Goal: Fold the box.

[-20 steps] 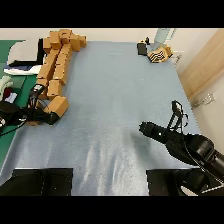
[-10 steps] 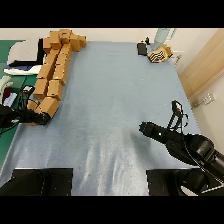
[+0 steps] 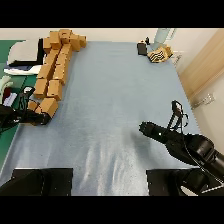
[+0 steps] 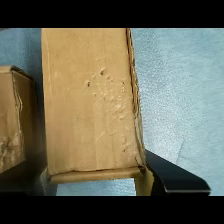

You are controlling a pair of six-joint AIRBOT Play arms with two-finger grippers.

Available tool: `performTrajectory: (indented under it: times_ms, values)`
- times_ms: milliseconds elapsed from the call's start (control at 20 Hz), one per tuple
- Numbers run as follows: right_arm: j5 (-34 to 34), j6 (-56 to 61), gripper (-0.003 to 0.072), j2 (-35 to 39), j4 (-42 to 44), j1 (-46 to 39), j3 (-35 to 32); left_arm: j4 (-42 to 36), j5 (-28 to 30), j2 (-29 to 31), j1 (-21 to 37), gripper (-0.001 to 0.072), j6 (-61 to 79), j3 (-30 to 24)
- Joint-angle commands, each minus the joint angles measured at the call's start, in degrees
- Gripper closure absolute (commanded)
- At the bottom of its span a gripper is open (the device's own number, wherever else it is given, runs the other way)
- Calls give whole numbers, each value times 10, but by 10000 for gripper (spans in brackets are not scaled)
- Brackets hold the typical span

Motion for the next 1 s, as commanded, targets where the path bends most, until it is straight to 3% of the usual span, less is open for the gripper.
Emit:
performTrajectory:
  times_ms: [0, 650, 950]
  values:
    - [0, 0, 685, 1, 0, 0, 0, 1, 6, -5, 0, 107, -1, 0]
    - [0, 0, 685, 1, 0, 0, 0, 1, -5, -7, 0, 106, -1, 0]
    - [0, 0, 685, 1, 0, 0, 0, 5, -24, -43, -12, 105, -1, 0]
